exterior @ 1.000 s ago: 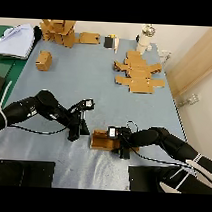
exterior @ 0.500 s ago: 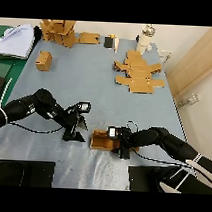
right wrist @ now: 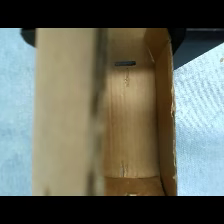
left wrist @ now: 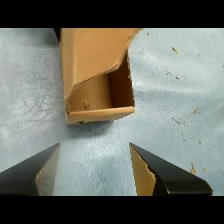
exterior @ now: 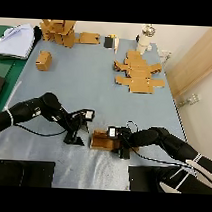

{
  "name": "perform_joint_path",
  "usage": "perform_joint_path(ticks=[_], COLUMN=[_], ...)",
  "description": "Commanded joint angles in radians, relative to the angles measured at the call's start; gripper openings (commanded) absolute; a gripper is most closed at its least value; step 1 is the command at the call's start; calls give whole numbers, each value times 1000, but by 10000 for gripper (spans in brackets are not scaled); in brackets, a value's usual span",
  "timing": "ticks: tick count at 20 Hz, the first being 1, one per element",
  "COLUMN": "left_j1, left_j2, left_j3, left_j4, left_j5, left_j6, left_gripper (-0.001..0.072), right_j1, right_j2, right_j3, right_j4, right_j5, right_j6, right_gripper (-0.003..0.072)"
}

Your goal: Fold the box.

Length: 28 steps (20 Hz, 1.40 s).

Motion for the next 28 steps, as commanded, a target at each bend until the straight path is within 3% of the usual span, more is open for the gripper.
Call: perform_joint_path(ticks=[1,5,7,16,23,28], left_j1=[-82,-107,-107,-108,-174,-176], left_j2=[-5,-5,-5,-5,-5,-5], left_j3=[-10,-19,-30,-84,-113,-115], left_j4=[13,-89,-86,-130,-200,-212], left_j5=[105,162,202,206,324,328], left_j6=[-6,4,5,32,111,110], left_gripper=[691,692,692,692,692,691], right_j1=[0,0,0,0,0,0], right_j2=[0,0,0,0,0,0], right_j3=[0,0,0,0,0,0], right_j4=[0,0,0,0,0,0], right_j5=[0,0,0,0,0,0], right_j6=[0,0,0,0,0,0], right_gripper=[514,514,514,514,514,514])
